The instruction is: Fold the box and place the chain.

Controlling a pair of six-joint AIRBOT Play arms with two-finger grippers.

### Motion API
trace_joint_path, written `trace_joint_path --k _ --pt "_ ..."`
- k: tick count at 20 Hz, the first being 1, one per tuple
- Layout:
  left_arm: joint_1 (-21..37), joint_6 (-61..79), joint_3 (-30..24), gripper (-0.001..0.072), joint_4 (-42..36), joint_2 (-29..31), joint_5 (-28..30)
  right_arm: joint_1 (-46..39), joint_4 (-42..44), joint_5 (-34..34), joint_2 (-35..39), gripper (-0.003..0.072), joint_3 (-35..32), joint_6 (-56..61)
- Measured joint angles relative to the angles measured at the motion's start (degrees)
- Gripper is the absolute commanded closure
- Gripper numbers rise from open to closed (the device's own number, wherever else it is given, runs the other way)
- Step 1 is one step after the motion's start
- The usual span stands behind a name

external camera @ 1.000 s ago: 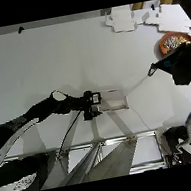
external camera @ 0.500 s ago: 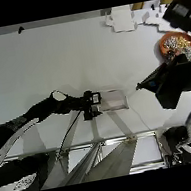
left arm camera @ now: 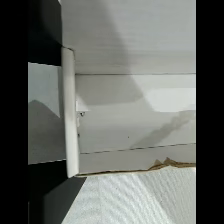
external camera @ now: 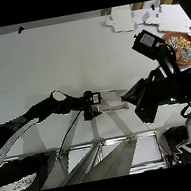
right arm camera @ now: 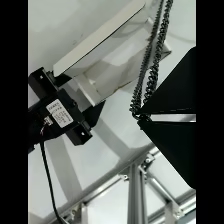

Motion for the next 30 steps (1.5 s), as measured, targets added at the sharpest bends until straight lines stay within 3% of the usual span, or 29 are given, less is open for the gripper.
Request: trace_joint_path --k 10,17,20,22,30 --pt "0.0 0.0 0.0 0.0437 0.0 0.0 0.0 1.1 -0.3 -14.0 -1.7 0.0668 -13.7 0.0" --pt "0.0 0.0 0.0 0.0437 0.0 0.0 0.0 1.1 -1.6 -21.8 -11.3 0.0664 -18.1 -0.2" --pt "0.0 0.0 0.0 0.0437 0.0 0.0 0.0 1.1 -1.8 -23.5 -14.8 0.0544 -18.4 -0.2" --pt "0.0 0.0 0.0 0.0437 0.0 0.0 0.0 1.0 -1.9 -23.8 -15.9 0.0486 -18.4 -0.3" --pt "0.0 0.0 0.0 0.0437 0.0 0.0 0.0 -6.5 -6.4 -11.0 -11.2 0.0485 -11.4 -0.4"
